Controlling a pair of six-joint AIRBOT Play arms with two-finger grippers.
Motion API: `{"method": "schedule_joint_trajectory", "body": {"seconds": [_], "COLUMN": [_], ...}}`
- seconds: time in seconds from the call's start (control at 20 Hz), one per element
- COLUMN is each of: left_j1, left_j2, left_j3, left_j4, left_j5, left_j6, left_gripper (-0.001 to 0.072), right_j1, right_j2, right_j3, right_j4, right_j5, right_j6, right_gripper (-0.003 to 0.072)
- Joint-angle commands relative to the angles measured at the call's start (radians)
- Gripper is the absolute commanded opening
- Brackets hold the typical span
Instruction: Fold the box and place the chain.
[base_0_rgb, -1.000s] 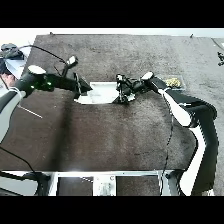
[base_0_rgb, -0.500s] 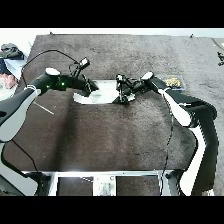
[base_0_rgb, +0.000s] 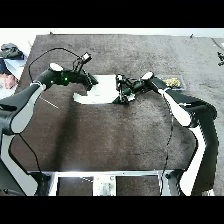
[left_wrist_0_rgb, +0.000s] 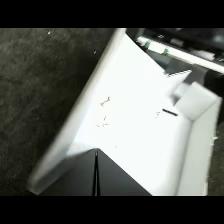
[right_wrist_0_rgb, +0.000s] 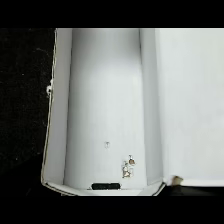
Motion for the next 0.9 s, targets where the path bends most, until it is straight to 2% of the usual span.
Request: {"method": "schedule_joint_trajectory", "body": {"seconds": [0.0,0.45,0.65,0.85], "left_j1": [0.0,0.0,0.003,0.05], "left_j2": [-0.043,-0.059,-0.021,0.042], "left_j3": [0.007,0.007,0.032,0.093], "left_j4": [0.011,0.039,0.043,0.061], "left_j5": [0.013,-0.002,0.002,-0.106], "left_j6": [-0.017,0.0,0.005,0.003], "left_gripper": [0.0009,0.0012,0.0011,0.0011], "right_j1": [0.0,0.0,0.0,0.0], "right_j2": [-0.001,-0.001,-0.001,-0.001], "right_j3": [0.0,0.0,0.0,0.0], "right_j4": [0.0,0.0,0.0,0.0], "right_j5": [0.0,0.0,0.0,0.0], "right_j6": [0.0,0.0,0.0,0.0], "right_gripper": [0.0375,0.0375,0.0375,0.0375]}}
